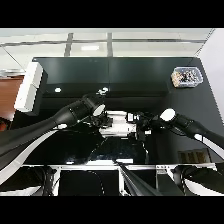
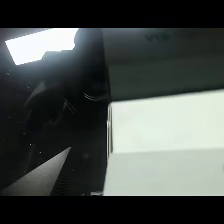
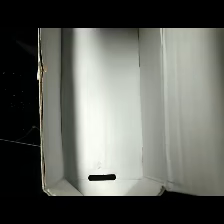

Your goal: Fold the box and place the chain.

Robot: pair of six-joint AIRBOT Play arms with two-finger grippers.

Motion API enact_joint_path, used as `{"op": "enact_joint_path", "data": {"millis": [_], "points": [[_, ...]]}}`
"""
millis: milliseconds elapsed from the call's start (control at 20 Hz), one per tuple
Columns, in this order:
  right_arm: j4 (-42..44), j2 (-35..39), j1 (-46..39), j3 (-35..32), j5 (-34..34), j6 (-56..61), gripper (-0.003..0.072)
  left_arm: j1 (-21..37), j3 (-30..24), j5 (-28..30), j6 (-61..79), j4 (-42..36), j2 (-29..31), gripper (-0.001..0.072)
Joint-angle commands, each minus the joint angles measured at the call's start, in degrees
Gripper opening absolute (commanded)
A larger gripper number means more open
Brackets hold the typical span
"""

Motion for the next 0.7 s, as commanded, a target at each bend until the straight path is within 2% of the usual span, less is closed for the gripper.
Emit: {"op": "enact_joint_path", "data": {"millis": [0,250,500,650], "points": [[0.0,0.0,0.0,0.0,0.1,0.0,0.04,-1.1,0.9,-1.5,-7.3,2.3,-0.7,0.0426],[0.0,0.0,0.0,0.0,0.0,0.0,0.04,-1.1,0.7,2.3,-9.2,-1.5,-0.7,0.0425],[0.0,0.0,0.0,0.0,0.1,0.0,0.0399,-1.1,-4.2,4.3,-11.6,-1.5,0.7,0.0425],[0.0,0.0,0.0,0.0,0.1,0.0,0.04,-1.0,-4.9,5.6,-11.5,-1.5,1.3,0.0424]]}}
